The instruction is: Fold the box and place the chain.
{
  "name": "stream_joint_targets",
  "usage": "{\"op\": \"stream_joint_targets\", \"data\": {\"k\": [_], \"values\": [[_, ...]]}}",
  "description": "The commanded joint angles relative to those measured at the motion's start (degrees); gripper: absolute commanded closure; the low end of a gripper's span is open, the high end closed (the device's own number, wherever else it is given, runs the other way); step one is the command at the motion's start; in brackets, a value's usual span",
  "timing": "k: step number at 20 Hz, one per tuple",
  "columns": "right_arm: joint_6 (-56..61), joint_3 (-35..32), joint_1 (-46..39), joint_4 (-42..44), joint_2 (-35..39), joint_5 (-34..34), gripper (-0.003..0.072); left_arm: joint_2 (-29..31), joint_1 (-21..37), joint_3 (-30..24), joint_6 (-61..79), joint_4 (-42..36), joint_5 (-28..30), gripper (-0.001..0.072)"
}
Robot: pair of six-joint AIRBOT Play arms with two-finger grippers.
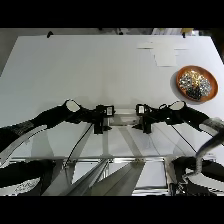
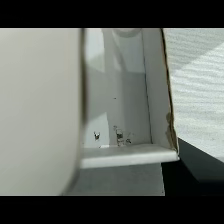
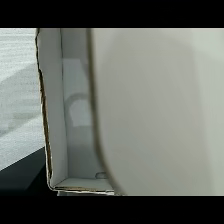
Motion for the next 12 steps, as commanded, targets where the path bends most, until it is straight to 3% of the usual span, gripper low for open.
{"op": "stream_joint_targets", "data": {"k": [1,2,4,6,12], "values": [[0.0,0.0,0.0,-0.4,0.1,0.2,0.0380,0.0,0.0,0.0,0.0,0.0,-0.1,0.0499],[0.0,0.0,0.0,-1.5,0.2,0.5,0.0350,0.0,0.0,0.0,0.0,0.0,-0.1,0.0499],[1.6,0.0,0.0,-3.0,0.5,0.7,0.0063,0.0,0.0,0.0,0.0,0.0,-0.1,0.0499],[5.2,0.0,-0.2,-4.8,2.2,0.8,0.0022,0.0,0.0,0.0,0.0,0.0,-0.1,0.0499],[15.8,0.0,-6.9,-12.9,12.5,6.6,0.0024,0.0,0.0,0.0,0.0,0.0,-0.1,0.0499]]}}
